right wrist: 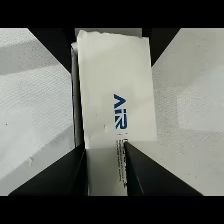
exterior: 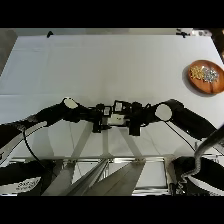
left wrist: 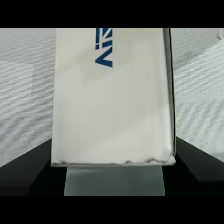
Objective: Fold the box and place the chain.
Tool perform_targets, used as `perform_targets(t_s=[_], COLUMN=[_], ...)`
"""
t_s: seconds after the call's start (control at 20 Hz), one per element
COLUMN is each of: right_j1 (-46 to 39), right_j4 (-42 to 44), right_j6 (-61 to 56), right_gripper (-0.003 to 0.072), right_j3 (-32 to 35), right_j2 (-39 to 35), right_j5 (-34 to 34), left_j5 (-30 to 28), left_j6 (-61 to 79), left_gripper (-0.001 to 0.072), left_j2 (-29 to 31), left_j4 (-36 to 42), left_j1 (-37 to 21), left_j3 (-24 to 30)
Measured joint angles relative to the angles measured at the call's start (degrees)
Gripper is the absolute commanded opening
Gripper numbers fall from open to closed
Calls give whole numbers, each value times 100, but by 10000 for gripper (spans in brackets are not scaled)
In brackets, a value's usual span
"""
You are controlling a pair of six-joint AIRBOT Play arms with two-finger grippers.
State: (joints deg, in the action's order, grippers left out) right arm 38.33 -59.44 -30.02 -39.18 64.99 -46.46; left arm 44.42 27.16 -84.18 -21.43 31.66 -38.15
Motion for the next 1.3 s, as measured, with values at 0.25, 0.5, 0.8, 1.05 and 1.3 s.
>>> perform_targets(t_s=[0.25, 0.5, 0.8, 1.05, 1.3], right_j1=[133, 162, 166, 166, 195], right_j4=[0, -22, -354, -448, -452], right_j6=[-116, -155, -170, -348, -678], right_gripper=[198, 279, 270, 14, 14], right_j3=[188, 238, 245, 271, 861], right_j2=[0, -66, -887, -1335, -1303], right_j5=[210, 291, 649, 826, 1672], left_j5=[17, 15, -26, -15, -9], left_j6=[15, 7, -33, -20, -15], left_gripper=[377, 377, 377, 377, 377], left_j2=[0, 0, 0, 0, 0], left_j4=[-7, 0, 33, 22, 20], left_j1=[0, 2, 0, 0, 0], left_j3=[0, 0, 2, 2, 0])
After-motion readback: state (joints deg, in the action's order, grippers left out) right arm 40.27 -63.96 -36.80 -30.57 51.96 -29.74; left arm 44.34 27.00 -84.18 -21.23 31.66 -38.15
